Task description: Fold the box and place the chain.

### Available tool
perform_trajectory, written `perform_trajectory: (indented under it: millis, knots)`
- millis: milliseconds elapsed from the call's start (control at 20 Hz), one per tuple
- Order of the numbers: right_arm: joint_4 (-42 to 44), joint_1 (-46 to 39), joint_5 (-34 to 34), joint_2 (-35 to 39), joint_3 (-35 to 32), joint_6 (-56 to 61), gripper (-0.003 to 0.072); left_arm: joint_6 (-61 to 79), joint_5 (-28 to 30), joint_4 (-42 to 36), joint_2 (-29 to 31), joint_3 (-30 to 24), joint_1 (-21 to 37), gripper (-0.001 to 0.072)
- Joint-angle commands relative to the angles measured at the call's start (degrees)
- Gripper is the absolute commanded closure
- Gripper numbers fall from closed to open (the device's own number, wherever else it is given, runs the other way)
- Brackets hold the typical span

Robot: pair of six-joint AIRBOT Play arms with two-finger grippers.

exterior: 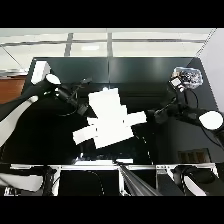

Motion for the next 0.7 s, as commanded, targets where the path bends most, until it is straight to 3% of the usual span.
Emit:
perform_trajectory:
  millis: [0, 150, 400, 650]
  knots:
    - [-4.8, 1.3, 4.8, -0.1, 2.8, -10.8, -0.0007, 16.3, 20.1, 0.3, 14.4, -11.5, -1.7, 0.0685]
    - [-4.8, 5.1, 8.9, -0.1, 2.7, -14.8, -0.0007, 37.8, 25.6, 1.0, 18.6, -15.6, -5.0, 0.0683]
    - [-4.8, 10.8, 9.4, -0.2, -1.0, -19.0, -0.0007, 38.0, 32.5, 2.8, 14.4, -15.6, -11.8, 0.0681]
    - [-3.8, 13.5, 8.9, -1.8, -2.9, -20.3, -0.0007, 38.0, 31.8, 4.9, 10.8, -15.6, -13.1, 0.0681]
